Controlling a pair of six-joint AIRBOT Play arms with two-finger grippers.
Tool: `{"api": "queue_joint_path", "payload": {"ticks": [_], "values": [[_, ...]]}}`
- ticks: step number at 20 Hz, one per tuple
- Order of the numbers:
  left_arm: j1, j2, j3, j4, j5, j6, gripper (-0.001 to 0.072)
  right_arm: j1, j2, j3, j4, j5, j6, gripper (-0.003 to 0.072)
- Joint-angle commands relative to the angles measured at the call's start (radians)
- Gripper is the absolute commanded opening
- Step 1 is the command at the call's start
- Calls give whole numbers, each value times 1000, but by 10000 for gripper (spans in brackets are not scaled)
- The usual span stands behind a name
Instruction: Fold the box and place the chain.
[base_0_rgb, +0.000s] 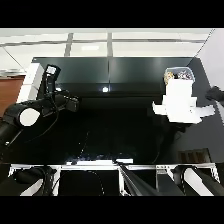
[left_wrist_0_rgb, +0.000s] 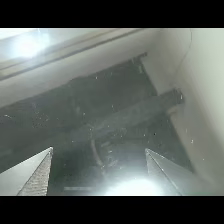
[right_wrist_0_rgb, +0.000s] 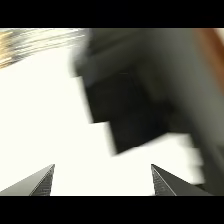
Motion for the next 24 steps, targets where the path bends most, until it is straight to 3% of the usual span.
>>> {"api": "queue_joint_path", "payload": {"ticks": [1,3,6,9,15,18,19,20,24], "values": [[17,-32,3,12,0,-144,707,-163,-103,48,-89,9,76,703],[16,-40,3,2,-1,-144,707,-200,-223,125,-10,74,-69,702],[16,-40,3,-1,0,-144,706,-243,-429,293,287,343,-502,702],[16,-40,3,-32,26,-143,704,-254,-533,369,276,391,-443,701],[16,-40,3,-157,42,-143,704,-253,-620,369,367,484,-637,700],[16,-40,3,-158,42,-143,704,-254,-626,367,369,507,-639,368],[16,-40,3,-158,42,-143,703,-253,-621,367,373,516,-640,156],[16,-40,3,-158,42,-143,703,-251,-615,367,377,534,-655,18],[16,-40,3,-157,41,-143,703,-243,-551,367,422,665,-696,25]]}}
